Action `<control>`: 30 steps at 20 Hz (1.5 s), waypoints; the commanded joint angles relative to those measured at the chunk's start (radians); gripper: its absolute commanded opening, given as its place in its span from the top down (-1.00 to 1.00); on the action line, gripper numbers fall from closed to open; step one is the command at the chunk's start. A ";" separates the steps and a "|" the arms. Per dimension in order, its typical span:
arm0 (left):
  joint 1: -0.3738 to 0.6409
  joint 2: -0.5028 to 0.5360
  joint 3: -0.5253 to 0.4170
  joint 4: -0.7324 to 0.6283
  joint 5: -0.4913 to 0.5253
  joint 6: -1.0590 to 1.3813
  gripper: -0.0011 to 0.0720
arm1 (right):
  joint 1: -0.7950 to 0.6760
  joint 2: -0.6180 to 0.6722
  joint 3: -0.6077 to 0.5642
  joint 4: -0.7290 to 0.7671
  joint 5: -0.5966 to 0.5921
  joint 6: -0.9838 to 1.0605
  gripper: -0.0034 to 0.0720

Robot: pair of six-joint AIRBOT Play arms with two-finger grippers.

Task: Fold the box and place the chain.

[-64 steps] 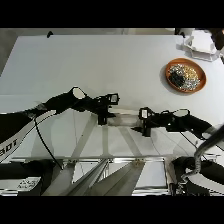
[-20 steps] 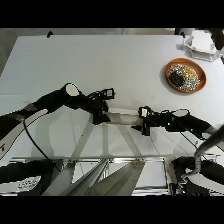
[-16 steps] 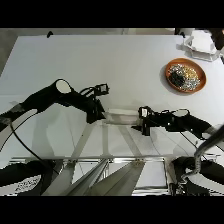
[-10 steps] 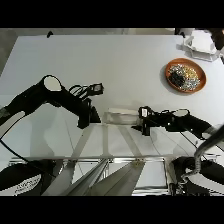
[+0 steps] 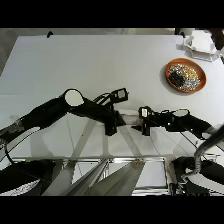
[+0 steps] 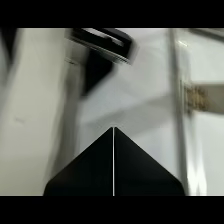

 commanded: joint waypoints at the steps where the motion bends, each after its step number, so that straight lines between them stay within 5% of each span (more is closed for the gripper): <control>1: -0.024 -0.035 0.001 -0.011 0.378 -0.142 0.96 | 0.001 0.001 0.000 0.000 0.001 0.000 -0.25; 5: 0.017 -0.074 0.001 -0.008 0.484 -0.243 0.96 | 0.001 0.001 0.000 0.000 0.001 0.000 -0.25; 12: 0.019 -0.172 -0.001 0.005 0.387 -0.300 0.97 | 0.001 0.001 0.000 0.000 0.001 0.000 -0.25; 19: 0.019 -0.164 -0.023 0.082 0.369 -0.389 0.97 | 0.001 0.001 0.000 0.000 0.001 0.000 -0.25; 26: 0.023 -0.028 -0.023 0.166 0.370 -0.360 0.96 | 0.001 0.001 0.000 0.000 0.001 0.000 -0.25; 30: 0.070 0.130 -0.023 0.388 0.218 -0.364 0.96 | 0.001 0.001 0.000 0.000 0.001 0.000 -0.25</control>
